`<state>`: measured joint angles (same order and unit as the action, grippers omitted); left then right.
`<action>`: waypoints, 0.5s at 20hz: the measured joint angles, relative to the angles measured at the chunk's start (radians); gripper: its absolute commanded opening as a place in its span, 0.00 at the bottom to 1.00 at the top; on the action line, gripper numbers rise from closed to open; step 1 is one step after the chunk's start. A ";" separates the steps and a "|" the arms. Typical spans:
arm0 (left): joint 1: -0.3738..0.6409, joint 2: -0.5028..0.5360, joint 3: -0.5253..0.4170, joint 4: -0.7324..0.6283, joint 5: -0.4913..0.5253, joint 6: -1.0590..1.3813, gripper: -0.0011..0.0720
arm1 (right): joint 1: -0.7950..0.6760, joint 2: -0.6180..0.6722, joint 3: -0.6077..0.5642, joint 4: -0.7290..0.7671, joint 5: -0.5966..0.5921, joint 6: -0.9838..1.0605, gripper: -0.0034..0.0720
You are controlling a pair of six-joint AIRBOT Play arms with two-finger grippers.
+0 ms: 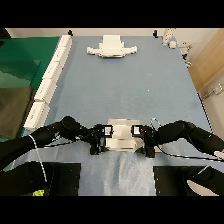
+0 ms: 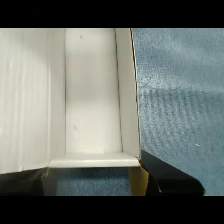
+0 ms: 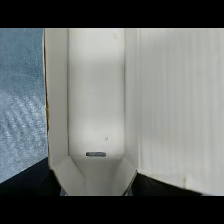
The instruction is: Fold the box.
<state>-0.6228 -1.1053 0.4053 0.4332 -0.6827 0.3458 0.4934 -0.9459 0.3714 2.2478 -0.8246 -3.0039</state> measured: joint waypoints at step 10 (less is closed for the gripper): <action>-0.001 0.000 0.000 0.002 -0.005 0.002 0.60 | 0.000 0.000 0.000 -0.001 0.002 0.000 0.75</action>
<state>-0.6235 -1.1053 0.4053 0.4351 -0.6880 0.3473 0.4934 -0.9459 0.3714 2.2471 -0.8230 -3.0039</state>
